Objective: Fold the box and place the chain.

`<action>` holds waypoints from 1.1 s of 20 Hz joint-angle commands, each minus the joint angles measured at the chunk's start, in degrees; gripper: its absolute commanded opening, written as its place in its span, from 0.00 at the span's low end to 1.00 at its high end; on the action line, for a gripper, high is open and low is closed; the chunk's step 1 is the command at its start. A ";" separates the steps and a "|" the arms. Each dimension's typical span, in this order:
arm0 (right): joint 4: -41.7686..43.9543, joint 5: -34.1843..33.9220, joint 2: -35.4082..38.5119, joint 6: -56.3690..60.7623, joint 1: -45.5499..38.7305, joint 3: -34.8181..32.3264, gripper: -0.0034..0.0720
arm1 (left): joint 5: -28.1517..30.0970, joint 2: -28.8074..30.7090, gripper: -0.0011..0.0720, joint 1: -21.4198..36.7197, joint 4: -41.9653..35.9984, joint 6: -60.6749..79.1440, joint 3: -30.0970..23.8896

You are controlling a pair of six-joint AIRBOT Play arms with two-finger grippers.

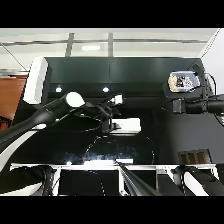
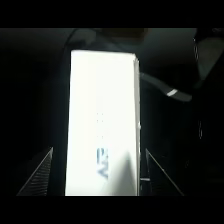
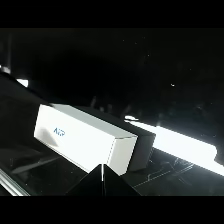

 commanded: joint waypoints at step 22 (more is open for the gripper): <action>-0.31 -3.89 0.15 0.35 -0.37 -0.04 0.06 | -0.44 -6.95 0.99 -7.30 13.55 -11.43 5.60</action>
